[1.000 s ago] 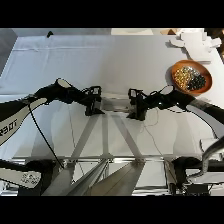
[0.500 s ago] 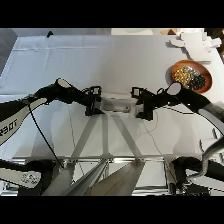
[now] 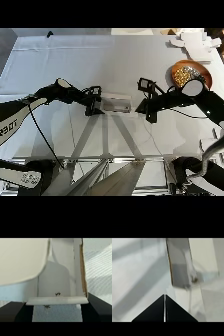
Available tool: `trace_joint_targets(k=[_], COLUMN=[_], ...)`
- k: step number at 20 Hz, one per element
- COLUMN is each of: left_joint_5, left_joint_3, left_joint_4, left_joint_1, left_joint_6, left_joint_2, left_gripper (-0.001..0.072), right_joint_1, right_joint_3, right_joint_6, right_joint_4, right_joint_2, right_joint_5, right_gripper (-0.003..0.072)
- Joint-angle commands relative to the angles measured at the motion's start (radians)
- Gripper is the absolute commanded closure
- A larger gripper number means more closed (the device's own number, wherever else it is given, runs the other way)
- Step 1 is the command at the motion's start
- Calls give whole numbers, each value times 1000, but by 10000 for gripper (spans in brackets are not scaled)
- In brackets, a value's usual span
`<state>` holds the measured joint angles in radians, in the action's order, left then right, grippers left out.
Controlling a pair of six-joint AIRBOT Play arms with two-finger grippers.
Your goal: Fold the box and place the chain.
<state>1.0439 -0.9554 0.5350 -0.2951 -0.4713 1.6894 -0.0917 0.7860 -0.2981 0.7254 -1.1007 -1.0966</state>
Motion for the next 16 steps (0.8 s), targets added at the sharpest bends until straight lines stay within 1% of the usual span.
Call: trace_joint_targets(k=[1,3,4,5,7,8,12,14,16], left_joint_5=[0,0,0,-1,0,-1,-1,0,0], left_joint_3=[0,0,0,0,0,0,0,0,0], left_joint_4=[0,0,0,0,0,0,0,0,0], left_joint_1=[0,0,0,0,0,0,0,0,0], left_joint_6=[0,0,0,0,0,0,0,0,0], left_joint_2=[1,1,1,1,1,1,1,1,1], left_gripper=[389,389,389,389,389,389,389,389,389], right_joint_1=[0,0,-1,-1,-1,0,-1,0,0], right_joint_3=[1,1,1,1,1,1,1,1,1], right_joint_6=[-24,-85,-110,-137,-173,-176,-226,-227,-229], right_joint_4=[-266,-261,-261,-263,-249,-233,-205,-217,-288], right_joint_2=[7,-10,-19,-31,-49,-58,-130,-183,-217], right_joint_5=[76,136,148,143,92,90,148,211,325], right_gripper=[672,674,674,674,674,674,674,674,674])
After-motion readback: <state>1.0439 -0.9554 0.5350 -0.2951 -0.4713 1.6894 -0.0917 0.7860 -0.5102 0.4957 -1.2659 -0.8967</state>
